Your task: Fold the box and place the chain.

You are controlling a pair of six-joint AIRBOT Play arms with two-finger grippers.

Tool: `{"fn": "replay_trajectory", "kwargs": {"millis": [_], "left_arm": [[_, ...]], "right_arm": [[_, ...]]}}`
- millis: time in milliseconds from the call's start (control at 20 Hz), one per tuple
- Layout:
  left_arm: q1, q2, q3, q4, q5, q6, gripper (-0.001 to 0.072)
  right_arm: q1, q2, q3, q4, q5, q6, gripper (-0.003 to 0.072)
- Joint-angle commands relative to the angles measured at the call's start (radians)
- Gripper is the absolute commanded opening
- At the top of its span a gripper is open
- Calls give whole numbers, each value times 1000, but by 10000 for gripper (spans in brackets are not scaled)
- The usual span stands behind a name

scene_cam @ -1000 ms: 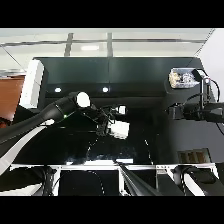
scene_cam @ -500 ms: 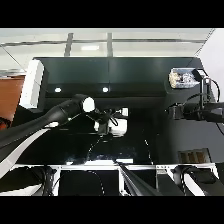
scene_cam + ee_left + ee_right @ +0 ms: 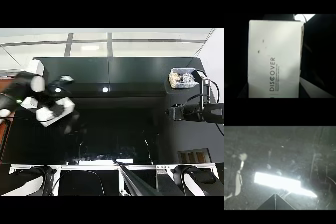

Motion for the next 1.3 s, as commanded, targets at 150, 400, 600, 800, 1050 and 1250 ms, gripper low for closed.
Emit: {"fn": "replay_trajectory", "kwargs": {"millis": [150, 400, 600, 800, 1050, 1250], "left_arm": [[385, 23, -64, -58, -187, -201, 393], [541, 27, -66, 31, -123, -277, 393], [661, 49, -66, -29, 33, -172, 393], [748, 71, -85, -209, 150, 97, 393], [771, 71, -172, -235, 330, 161, 395], [772, 62, -183, -370, 417, 203, 394]], "right_arm": [[2, 0, 1, -5, 3, 8, 18], [2, 0, 1, -6, -22, 8, 19], [2, 0, 1, -5, -47, 8, 18], [2, 0, 1, 0, -35, 23, 19], [2, 0, 1, -1, -5, 29, 18], [2, 0, 2, -2, -13, 61, 18]]}}
